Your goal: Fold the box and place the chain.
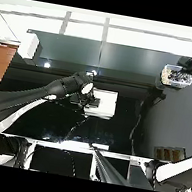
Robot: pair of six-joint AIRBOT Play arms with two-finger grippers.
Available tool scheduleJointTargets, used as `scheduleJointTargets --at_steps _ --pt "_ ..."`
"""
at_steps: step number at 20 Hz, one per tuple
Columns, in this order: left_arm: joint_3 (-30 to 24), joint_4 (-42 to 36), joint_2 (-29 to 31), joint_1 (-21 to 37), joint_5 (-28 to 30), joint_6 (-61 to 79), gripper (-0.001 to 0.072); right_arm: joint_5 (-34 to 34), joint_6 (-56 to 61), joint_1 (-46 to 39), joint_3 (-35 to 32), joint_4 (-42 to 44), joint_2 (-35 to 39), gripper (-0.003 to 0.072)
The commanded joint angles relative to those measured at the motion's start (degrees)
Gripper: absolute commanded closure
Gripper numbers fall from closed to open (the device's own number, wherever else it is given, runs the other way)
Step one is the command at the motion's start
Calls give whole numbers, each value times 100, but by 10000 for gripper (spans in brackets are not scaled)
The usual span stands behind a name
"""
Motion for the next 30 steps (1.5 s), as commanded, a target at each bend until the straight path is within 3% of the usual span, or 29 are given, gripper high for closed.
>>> scheduleJointTargets --at_steps 1,7,18,23,30 --pt "4 0 2 7 -11 2 683 321 -555 -2 382 52 813 674" --pt "4 2 2 15 -9 2 683 299 -935 -96 431 1322 2385 676" --pt "4 2 2 15 -9 2 683 601 -1578 -133 345 3862 4166 677" --pt "4 4 2 15 -9 2 683 811 -1624 498 328 4009 4607 679" --pt "4 2 2 15 -13 2 683 2234 -1637 1971 328 4015 4728 678"
